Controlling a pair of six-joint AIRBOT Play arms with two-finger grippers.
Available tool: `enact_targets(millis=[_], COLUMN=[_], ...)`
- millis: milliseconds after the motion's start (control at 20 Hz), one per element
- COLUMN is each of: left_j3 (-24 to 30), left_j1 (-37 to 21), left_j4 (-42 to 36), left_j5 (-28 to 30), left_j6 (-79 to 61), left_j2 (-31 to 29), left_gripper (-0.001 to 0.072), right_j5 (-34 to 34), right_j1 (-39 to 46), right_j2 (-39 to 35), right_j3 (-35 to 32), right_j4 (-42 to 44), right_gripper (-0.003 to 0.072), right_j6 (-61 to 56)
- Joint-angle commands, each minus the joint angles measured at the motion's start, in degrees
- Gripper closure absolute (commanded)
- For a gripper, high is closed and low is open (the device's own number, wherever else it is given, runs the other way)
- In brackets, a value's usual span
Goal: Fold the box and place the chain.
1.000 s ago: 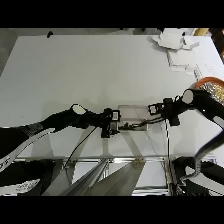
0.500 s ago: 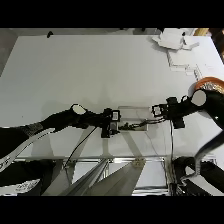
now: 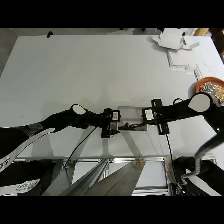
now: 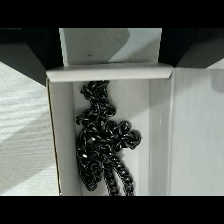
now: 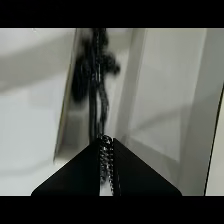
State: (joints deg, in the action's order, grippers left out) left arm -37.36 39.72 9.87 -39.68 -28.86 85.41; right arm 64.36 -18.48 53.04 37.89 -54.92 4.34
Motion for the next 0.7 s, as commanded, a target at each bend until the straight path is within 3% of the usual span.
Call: enact_targets(millis=[0,300,550,650], left_j3=[0.0,0.0,0.0,0.0], left_j1=[0.0,0.0,0.0,0.0], left_j4=[0.02,0.02,0.0,0.02], left_j5=[0.0,0.02,0.0,0.02], left_j6=[-0.02,-0.02,-0.02,-0.02], left_j2=[0.02,0.02,0.0,0.02], left_gripper=[0.0503,0.0503,0.0503,0.0503], right_j5=[-5.49,-14.4,-16.0,-16.0], right_j1=[-6.38,-15.82,-16.22,-16.2], right_j2=[-1.11,-0.83,-0.76,-0.76], right_j3=[0.07,0.07,0.07,0.07], right_j4=[11.04,12.63,7.21,2.43], right_gripper=[0.0668,0.0668,0.0664,0.0547], right_j6=[-0.04,-0.07,-1.81,-5.31])
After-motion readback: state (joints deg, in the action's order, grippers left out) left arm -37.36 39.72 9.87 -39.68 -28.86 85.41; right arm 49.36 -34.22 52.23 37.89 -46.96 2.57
